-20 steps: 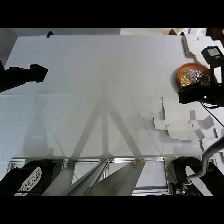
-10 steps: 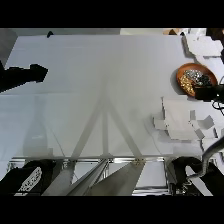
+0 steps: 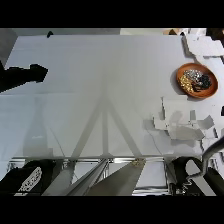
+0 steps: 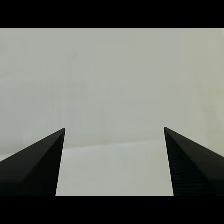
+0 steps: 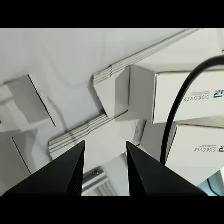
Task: Fold the box and place the chain.
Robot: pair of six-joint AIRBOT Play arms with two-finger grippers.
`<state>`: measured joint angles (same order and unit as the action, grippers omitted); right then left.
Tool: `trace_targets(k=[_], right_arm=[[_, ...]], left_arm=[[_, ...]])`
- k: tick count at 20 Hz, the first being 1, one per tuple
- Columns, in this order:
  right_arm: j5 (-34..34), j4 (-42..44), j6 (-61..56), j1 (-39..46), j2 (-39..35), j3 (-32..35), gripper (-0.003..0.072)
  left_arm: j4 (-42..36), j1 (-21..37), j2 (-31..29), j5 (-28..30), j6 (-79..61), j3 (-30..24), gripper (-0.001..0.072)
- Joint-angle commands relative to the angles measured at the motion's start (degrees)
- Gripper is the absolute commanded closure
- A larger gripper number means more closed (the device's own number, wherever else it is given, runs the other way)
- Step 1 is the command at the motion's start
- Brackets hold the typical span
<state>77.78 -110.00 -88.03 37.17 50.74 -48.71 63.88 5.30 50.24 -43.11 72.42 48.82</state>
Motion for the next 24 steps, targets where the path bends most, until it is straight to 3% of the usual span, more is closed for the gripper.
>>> trace_targets(k=[1, 7, 13, 14, 17, 24], right_arm=[[2.9, 4.2, 5.9, 5.2, 6.5, 0.0, 0.0392], [0.3, 9.9, 7.2, 5.2, 16.5, -6.2, 0.0392], [1.7, 17.6, 11.1, 5.2, 20.6, -7.8, 0.0387], [2.5, 17.9, 11.7, 5.2, 21.4, -7.8, 0.034], [2.2, 17.3, 12.0, 5.2, 23.5, -7.8, 0.0301], [2.0, 14.0, 12.0, 5.2, 26.5, -7.8, 0.0301]], left_arm=[[0.0, 0.0, 0.0, 0.0, 0.0, 0.1, 0.0015], [0.0, 0.0, 0.0, 0.0, 0.0, 0.1, 0.0015], [0.0, 0.0, 0.0, 0.0, 0.0, 0.1, 0.0015], [0.0, 0.0, 0.0, 0.0, 0.0, 0.1, 0.0015], [0.0, 0.0, 0.0, 0.0, 0.0, 0.1, 0.0015], [0.0, 0.0, 0.0, 0.0, 0.0, 0.1, 0.0015]])
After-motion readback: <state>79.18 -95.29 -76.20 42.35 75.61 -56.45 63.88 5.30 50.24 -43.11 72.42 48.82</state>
